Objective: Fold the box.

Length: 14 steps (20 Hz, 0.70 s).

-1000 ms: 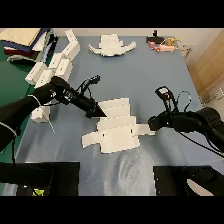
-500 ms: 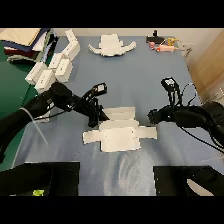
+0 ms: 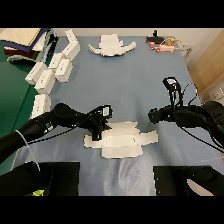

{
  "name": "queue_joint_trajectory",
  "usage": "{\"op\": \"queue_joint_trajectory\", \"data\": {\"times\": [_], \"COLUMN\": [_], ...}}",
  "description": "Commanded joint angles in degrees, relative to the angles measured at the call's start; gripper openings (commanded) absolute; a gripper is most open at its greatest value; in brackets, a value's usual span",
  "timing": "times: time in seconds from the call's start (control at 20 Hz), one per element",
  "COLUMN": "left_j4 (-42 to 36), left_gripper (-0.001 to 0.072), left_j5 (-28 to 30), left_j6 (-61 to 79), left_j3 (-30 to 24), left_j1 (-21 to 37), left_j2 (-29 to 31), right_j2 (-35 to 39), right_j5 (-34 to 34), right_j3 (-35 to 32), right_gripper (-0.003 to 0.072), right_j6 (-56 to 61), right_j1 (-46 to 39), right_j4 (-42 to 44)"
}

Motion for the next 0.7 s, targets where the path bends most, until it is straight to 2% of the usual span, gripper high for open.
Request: {"op": "queue_joint_trajectory", "data": {"times": [0.0,0.25,0.5,0.65], "left_j4": [0.1,0.2,1.7,1.6], "left_gripper": [0.001,0.0011,0.0008,0.0008], "left_j5": [2.9,2.9,3.1,10.6], "left_j6": [0.4,0.5,1.8,4.7], "left_j3": [-1.0,-1.0,-1.5,-4.9], "left_j1": [-2.0,-1.9,-2.2,-5.5], "left_j2": [0.4,1.0,6.9,9.6], "right_j2": [0.0,0.0,0.0,0.0], "right_j5": [-0.4,-1.2,-1.2,-1.2], "right_j3": [0.0,0.0,0.0,0.0], "right_gripper": [0.0473,0.0473,0.0473,0.0474], "right_j6": [0.7,0.7,0.9,2.4], "right_j1": [0.0,0.0,0.0,0.0], "right_j4": [0.3,0.9,1.3,1.4]}}
